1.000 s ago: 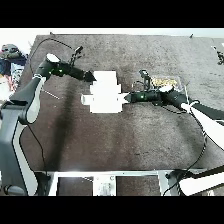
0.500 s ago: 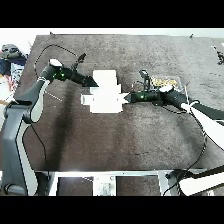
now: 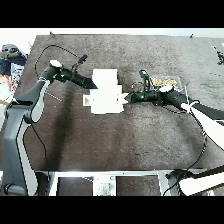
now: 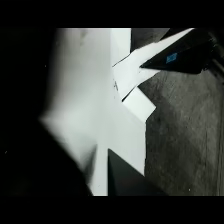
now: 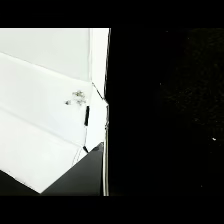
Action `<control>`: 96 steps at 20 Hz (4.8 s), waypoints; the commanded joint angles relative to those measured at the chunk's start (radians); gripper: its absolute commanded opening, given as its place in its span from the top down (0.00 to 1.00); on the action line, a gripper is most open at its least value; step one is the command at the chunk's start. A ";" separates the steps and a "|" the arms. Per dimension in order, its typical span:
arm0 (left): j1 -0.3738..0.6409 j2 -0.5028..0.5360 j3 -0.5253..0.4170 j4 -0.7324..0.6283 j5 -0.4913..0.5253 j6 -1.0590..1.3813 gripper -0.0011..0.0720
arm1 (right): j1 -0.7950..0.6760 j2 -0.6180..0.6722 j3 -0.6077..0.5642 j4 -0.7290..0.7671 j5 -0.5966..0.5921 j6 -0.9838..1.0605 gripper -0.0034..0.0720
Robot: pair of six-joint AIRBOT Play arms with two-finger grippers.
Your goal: Fold the box and place the chain.
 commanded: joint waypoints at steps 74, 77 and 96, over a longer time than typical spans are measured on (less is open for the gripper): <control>-0.031 0.089 -0.257 -0.006 0.232 0.977 0.97 | 0.134 -0.003 0.002 -0.205 -0.097 -0.895 0.07; -0.031 0.089 -0.257 -0.006 0.232 0.977 0.97 | 0.134 -0.002 0.006 -0.200 -0.122 -0.895 0.07; -0.031 0.089 -0.257 -0.006 0.231 0.977 0.97 | 0.019 -0.100 0.301 -0.203 0.152 -0.826 0.02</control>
